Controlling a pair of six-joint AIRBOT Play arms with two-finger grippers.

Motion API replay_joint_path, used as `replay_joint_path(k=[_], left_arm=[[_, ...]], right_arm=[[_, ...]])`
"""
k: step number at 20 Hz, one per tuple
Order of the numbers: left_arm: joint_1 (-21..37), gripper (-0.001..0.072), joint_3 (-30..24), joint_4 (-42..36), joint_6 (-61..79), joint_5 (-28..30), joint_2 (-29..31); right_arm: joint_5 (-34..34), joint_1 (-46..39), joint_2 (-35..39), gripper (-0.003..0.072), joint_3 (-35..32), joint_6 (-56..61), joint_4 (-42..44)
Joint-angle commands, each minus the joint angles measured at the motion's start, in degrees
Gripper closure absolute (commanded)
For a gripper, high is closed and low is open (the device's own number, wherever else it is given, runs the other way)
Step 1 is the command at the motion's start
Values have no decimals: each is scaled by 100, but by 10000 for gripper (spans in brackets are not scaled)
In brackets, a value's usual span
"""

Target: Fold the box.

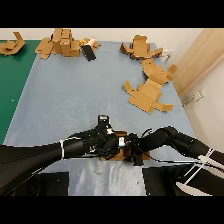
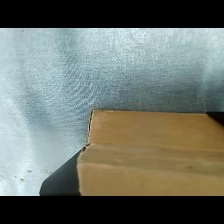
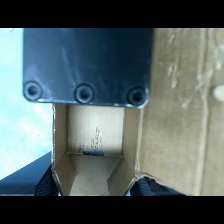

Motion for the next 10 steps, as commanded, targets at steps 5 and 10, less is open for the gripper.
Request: replay_joint_path(k=[5,10], left_arm=[[-4,264,-2,-144,-267,345,-9],[-4,349,-2,-131,-269,293,-4]], right_arm=[[0,2,0,238,4,0,2],[0,2,0,238,4,0,2]])
